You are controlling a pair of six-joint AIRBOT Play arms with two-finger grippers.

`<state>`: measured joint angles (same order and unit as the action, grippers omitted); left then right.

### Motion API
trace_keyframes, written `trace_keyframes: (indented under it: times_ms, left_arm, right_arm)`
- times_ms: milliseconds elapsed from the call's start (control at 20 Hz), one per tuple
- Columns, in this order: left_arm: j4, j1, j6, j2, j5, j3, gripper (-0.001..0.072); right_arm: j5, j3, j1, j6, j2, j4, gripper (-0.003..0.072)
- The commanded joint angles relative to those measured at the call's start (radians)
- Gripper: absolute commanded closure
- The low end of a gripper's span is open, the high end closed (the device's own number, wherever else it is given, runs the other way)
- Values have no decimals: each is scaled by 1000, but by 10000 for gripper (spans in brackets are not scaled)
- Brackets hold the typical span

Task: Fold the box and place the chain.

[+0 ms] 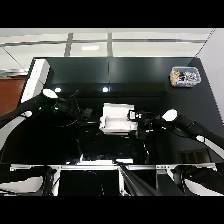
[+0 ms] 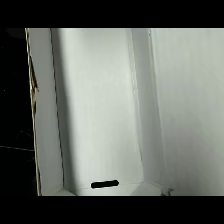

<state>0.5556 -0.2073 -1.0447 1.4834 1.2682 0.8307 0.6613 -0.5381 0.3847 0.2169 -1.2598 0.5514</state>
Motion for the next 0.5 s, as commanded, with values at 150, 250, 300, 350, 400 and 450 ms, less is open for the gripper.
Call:
trace_keyframes:
  times_ms: [150, 250, 300, 350, 400, 450]
  left_arm:
    - [-3, -90, 1, 1, -55, 25, 206]
    - [33, -124, -40, 1, -73, 53, 207]
    - [68, -138, -91, 0, -87, 69, 210]
    - [106, -155, -138, 0, -100, 87, 228]
    - [143, -171, -190, 0, -109, 106, 228]
    - [182, -187, -246, 0, -114, 122, 228]
  right_arm:
    - [0, -1, 0, 0, 0, 0, 449]
    - [0, -1, 0, 0, 0, 0, 448]
    - [0, -1, 0, 0, 0, 0, 449]
    - [0, -1, 0, 0, 0, 0, 449]
    - [0, -1, 0, 0, 0, 0, 449]
    - [0, -1, 0, 0, 0, 0, 449]
